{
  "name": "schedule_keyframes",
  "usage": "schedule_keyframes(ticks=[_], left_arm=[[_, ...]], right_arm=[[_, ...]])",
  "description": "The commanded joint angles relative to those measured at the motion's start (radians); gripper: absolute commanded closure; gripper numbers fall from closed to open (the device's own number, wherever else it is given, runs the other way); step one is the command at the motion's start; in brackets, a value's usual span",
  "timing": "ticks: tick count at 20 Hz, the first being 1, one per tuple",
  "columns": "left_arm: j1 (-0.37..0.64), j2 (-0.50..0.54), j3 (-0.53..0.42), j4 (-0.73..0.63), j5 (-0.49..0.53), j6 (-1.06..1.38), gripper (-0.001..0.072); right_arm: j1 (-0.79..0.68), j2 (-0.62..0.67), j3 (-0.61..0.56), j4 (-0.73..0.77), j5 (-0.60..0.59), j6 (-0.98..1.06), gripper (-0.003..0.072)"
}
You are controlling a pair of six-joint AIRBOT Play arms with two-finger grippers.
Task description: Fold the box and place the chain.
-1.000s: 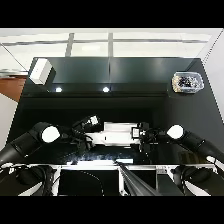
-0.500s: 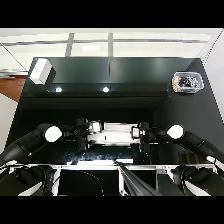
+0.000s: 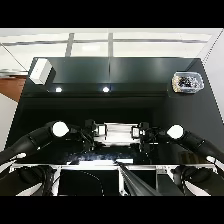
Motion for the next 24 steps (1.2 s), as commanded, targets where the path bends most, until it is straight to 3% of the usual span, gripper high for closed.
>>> schedule_keyframes(ticks=[1, 2, 3, 5, 7, 13, 14, 16, 24], left_arm=[[-0.012, -0.021, 0.006, -0.020, 0.007, 0.013, 0.0234], [-0.012, -0.021, 0.006, -0.027, 0.007, -0.017, 0.0275], [-0.012, -0.021, 0.006, -0.040, 0.005, -0.033, 0.0362], [-0.013, -0.021, 0.006, -0.043, 0.003, -0.035, 0.0383], [-0.012, -0.021, 0.006, -0.057, 0.003, -0.035, 0.0450], [-0.014, -0.044, 0.005, -0.312, 0.000, -0.034, 0.0453], [-0.014, -0.055, 0.005, -0.342, 0.000, -0.016, 0.0489], [-0.014, -0.072, 0.005, -0.388, 0.005, 0.033, 0.0489], [-0.014, -0.076, 0.005, -0.340, 0.021, 0.059, 0.0488]], right_arm=[[0.000, -0.001, 0.000, 0.000, 0.001, 0.000, 0.0367], [0.000, -0.001, 0.000, 0.000, 0.001, 0.000, 0.0367], [0.000, -0.001, 0.000, 0.000, 0.001, 0.000, 0.0367], [0.000, -0.001, 0.000, 0.000, 0.001, 0.000, 0.0367], [0.000, -0.001, 0.000, 0.000, 0.001, 0.000, 0.0367], [0.000, -0.001, 0.000, 0.000, 0.001, 0.000, 0.0367], [0.000, -0.001, 0.000, 0.000, 0.001, 0.000, 0.0367], [0.000, -0.001, 0.000, 0.000, 0.001, 0.000, 0.0367], [0.000, -0.001, 0.000, 0.000, 0.001, 0.000, 0.0367]])
